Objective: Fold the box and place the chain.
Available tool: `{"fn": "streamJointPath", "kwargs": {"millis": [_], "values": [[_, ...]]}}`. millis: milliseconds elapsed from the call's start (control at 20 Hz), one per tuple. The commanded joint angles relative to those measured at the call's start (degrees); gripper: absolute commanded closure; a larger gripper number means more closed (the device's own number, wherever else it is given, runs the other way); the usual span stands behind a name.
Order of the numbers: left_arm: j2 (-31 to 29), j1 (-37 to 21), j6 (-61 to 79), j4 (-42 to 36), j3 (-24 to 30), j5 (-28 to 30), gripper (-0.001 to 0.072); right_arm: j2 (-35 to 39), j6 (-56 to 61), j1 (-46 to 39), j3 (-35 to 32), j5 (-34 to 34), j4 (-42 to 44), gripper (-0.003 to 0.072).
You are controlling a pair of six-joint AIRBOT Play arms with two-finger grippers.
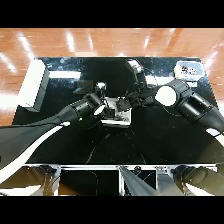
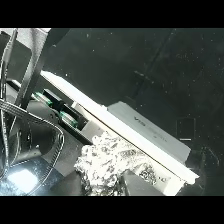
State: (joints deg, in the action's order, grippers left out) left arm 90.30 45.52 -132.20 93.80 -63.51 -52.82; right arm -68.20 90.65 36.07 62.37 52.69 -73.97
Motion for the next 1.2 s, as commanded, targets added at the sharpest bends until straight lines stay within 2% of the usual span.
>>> {"fn": "streamJointPath", "kwargs": {"millis": [0, 300, 550, 650, 900, 1050, 1150], "values": [[0.0, 0.0, 0.0, 0.0, 0.0, -0.1, 0.0692, 0.0, 0.0, 0.0, 0.0, 1.2, 0.0, 0.0159], [0.0, 0.0, 0.0, 0.0, 0.0, -0.2, 0.0692, 0.0, 0.0, 0.0, 0.0, 2.1, 0.0, 0.0157], [0.0, 0.0, 0.0, 0.0, 0.0, -0.2, 0.0692, 2.2, 0.0, 0.0, 0.0, 6.3, -1.2, 0.0157], [0.0, 0.0, 0.0, 0.0, 0.0, -0.2, 0.0692, 5.4, 1.7, 0.0, 0.0, 9.6, -5.8, 0.0156], [0.0, 0.0, 0.0, 0.0, 0.0, -0.1, 0.0692, 13.9, 10.1, -0.7, -1.8, 21.2, -29.0, 0.0157], [0.0, 0.0, 0.0, -0.2, 0.0, 0.2, 0.0692, 16.6, 12.8, -7.7, -7.1, 20.5, -28.9, 0.0157], [0.0, 0.0, 0.0, -0.2, 0.0, 0.7, 0.0693, 16.6, 14.4, -13.7, -11.9, 18.4, -24.3, 0.0156]]}}
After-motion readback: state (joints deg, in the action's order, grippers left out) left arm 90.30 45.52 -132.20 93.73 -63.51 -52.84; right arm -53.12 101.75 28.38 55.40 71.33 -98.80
